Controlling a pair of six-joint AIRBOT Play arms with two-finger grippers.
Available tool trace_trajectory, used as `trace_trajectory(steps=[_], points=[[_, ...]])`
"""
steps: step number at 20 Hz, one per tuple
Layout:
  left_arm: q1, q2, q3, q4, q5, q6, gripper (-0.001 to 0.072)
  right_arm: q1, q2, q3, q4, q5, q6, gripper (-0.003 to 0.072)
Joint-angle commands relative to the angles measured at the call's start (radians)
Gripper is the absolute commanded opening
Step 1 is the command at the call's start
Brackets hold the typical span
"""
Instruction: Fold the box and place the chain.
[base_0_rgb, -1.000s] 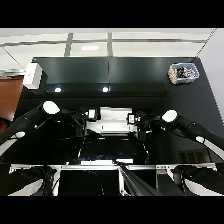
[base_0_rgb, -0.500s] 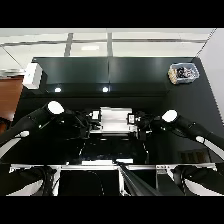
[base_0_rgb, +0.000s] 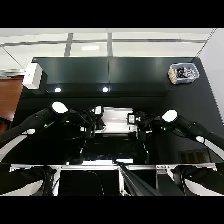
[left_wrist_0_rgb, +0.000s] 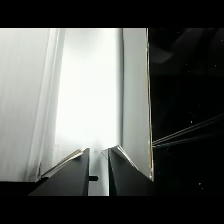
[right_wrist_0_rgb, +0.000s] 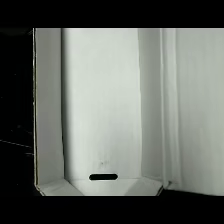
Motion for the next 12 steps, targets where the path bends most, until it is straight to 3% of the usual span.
trace_trajectory(steps=[1,7,9,11,12], points=[[-0.005,-0.008,0.001,-0.028,0.003,0.001,0.0152,0.001,-0.001,0.000,0.001,-0.001,0.000,0.0257],[-0.005,-0.008,0.000,-0.019,0.002,-0.048,0.0090,0.001,-0.001,0.000,0.001,-0.001,0.000,0.0257],[-0.005,-0.008,0.000,-0.018,0.002,-0.094,0.0348,0.001,-0.001,0.000,0.001,-0.001,0.000,0.0257],[-0.004,-0.007,0.000,0.003,-0.002,-0.105,0.0178,0.001,-0.001,0.000,0.001,-0.001,0.000,0.0257],[-0.005,-0.007,0.000,0.006,-0.006,-0.106,0.0185,0.001,-0.001,0.000,0.001,-0.001,0.000,0.0257]])
